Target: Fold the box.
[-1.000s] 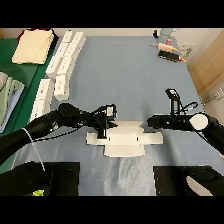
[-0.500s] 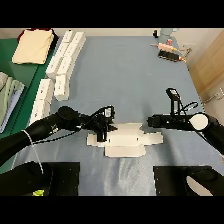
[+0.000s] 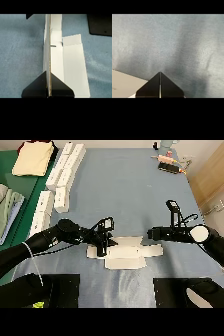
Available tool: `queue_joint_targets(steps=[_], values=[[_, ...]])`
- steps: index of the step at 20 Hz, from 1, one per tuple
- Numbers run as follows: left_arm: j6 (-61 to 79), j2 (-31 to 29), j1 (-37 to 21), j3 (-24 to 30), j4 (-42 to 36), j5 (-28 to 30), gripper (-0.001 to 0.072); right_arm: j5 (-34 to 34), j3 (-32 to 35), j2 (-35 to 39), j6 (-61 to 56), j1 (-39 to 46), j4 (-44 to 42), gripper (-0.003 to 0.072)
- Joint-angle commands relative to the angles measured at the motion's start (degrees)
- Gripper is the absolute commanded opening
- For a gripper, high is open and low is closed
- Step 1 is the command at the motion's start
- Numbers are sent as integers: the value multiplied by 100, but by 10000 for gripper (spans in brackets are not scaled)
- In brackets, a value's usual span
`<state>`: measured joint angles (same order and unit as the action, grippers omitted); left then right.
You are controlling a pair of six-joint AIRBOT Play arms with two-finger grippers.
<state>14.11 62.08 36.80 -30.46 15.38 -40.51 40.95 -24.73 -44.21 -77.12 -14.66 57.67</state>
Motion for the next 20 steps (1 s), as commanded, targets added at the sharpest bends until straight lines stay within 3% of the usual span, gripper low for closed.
queue_joint_targets(steps=[1,4,9,10,13,15,16,20], values=[[-24,0,2,4,4,-55,16,339,-31,173,-24,0,-24,3],[-24,0,2,4,4,-55,16,1139,-262,599,-466,0,2,3],[-24,0,0,4,4,-52,16,3287,-420,1038,-505,-669,2,3],[-24,0,2,4,4,-59,16,3451,-361,1067,-186,-1102,2,3],[-24,0,2,4,4,-57,16,3106,-160,1054,748,-2796,516,25],[-26,0,0,4,4,-44,16,2520,-131,920,1123,-3676,1639,512],[-24,0,0,4,4,-44,16,2138,-131,802,1121,-3995,2291,592],[-24,0,0,4,4,-55,16,1178,-131,170,1128,-4360,3086,592]])
